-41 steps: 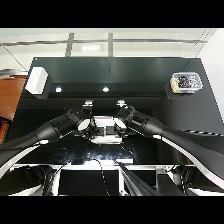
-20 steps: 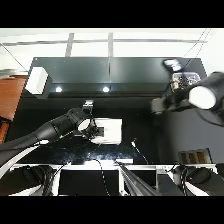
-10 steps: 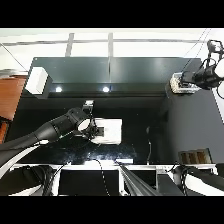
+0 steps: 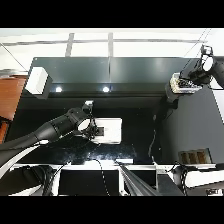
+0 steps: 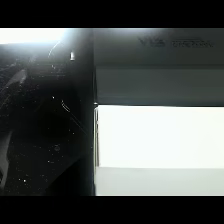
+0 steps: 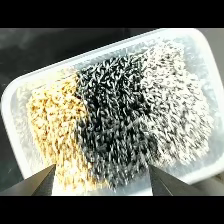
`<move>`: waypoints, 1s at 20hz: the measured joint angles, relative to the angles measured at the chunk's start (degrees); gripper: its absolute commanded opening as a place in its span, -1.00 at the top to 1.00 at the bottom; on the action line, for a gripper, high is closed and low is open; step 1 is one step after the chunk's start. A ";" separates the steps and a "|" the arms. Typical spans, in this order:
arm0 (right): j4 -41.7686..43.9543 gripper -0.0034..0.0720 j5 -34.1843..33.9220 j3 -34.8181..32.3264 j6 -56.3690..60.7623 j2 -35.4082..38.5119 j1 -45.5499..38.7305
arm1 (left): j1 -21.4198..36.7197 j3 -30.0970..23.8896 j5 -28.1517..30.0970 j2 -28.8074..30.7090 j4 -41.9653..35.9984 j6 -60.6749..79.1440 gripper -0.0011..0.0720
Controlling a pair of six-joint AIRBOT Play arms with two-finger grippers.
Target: Fold the box and place the chain.
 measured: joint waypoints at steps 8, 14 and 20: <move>-0.09 -0.22 -3.04 0.57 0.31 -4.04 -1.49 | 0.02 0.02 -0.04 -0.09 0.17 -0.35 0.89; 0.00 -0.22 -3.89 0.57 0.48 -4.85 -2.40 | 0.09 0.02 -0.07 -0.09 0.61 -0.35 0.89; 1.51 0.29 -4.70 0.63 0.72 -6.19 -2.58 | 0.09 0.02 -0.11 -0.09 0.76 -0.44 0.89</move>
